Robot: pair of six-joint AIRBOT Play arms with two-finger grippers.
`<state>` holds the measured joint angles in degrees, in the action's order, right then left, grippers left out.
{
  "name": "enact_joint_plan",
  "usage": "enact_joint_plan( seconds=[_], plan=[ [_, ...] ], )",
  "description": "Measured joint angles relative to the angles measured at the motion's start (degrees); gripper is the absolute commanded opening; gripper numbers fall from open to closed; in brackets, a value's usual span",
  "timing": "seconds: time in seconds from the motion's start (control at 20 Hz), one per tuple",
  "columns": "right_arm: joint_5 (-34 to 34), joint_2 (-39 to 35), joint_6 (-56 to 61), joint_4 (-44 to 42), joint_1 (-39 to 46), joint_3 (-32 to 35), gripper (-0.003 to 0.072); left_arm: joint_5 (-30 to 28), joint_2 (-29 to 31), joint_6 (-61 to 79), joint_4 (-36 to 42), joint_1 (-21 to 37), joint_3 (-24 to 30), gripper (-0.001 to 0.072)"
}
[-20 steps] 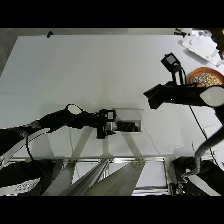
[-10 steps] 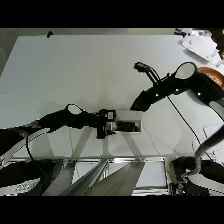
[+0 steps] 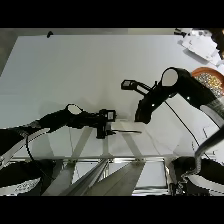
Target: Fold the box and place the chain.
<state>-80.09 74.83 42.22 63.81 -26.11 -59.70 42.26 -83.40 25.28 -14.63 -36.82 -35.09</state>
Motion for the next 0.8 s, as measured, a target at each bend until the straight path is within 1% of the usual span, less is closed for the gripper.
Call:
enact_joint_plan(
  seconds=[0.15, 0.3, 0.4, 0.6, 0.7, 0.8],
  plan=[
    [0.6, -3.0, -2.0, 6.0, -4.0, 0.0, 0.0266, 0.0, 0.0, 0.0, 0.0, 0.0, 0.0, 0.0279],
    [3.5, -6.9, -2.7, 10.3, -7.6, 0.0, 0.0266, 0.0, 0.0, 0.0, 0.0, 0.0, 0.0, 0.0279],
    [5.3, -8.3, -2.2, 11.9, -9.4, 0.9, 0.0267, 0.0, 0.0, 0.0, 0.0, 0.0, 0.0, 0.0279],
    [10.3, -9.4, -0.3, 13.5, -11.8, 4.7, 0.0272, 0.0, 0.0, 0.0, 0.0, 0.0, 0.0, 0.0279],
    [11.8, -9.6, 0.9, 14.0, -12.3, 6.0, 0.0301, 0.0, 0.0, 0.0, 0.0, 0.0, 0.0, 0.0279],
    [12.5, -9.7, 1.7, 14.1, -12.6, 6.7, 0.031, 0.0, 0.0, 0.0, 0.0, 0.0, 0.0, 0.0279]
  ],
)
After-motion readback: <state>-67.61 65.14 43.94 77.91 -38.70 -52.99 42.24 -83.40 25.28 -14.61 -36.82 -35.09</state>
